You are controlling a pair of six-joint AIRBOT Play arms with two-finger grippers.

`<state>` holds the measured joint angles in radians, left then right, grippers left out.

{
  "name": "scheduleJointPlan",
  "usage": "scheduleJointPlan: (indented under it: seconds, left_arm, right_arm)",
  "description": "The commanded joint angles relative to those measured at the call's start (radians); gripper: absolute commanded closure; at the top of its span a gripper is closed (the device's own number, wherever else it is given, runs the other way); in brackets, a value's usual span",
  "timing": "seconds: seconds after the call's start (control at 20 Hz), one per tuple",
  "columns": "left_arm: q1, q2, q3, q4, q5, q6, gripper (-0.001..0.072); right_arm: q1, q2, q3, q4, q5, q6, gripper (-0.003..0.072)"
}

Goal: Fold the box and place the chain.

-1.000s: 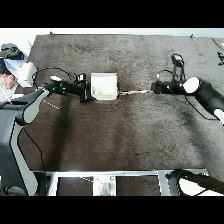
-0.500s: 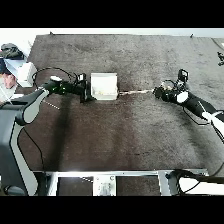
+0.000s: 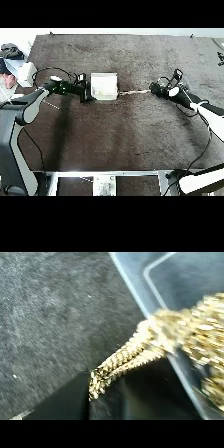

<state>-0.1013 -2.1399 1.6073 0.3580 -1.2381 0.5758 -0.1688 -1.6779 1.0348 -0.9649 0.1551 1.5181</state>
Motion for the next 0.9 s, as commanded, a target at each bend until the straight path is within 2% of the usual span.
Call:
scheduleJointPlan:
  seconds: [0.0, 0.05, 0.1, 0.25, 0.55, 0.85]
  left_arm:
    - [0.0, 0.001, 0.0, 0.0, 0.0, 0.0, 0.0505]
    - [0.0, 0.001, 0.0, 0.0, 0.0, 0.0, 0.0505]
    - [0.0, 0.001, 0.0, 0.0, 0.0, 0.0, 0.0505]
    - [0.0, 0.001, 0.0, 0.0, 0.0, 0.0, 0.0505]
    - [0.0, 0.001, 0.0, 0.0, 0.0, 0.0, 0.0505]
    - [0.0, 0.001, 0.0, 0.0, 0.0, 0.0, 0.0505]
  right_arm:
    - [0.023, -0.037, 0.042, 0.03, -0.015, 0.006, 0.0637]
    - [0.027, -0.031, 0.042, 0.031, -0.013, 0.005, 0.0638]
    - [0.031, -0.021, 0.041, 0.028, -0.012, 0.005, 0.0702]
    - [0.065, 0.049, 0.041, 0.027, 0.006, 0.002, 0.0703]
    - [0.187, 0.275, 0.04, 0.023, 0.005, -0.06, 0.0703]
    - [0.311, 0.437, 0.042, 0.02, -0.031, -0.085, 0.0703]
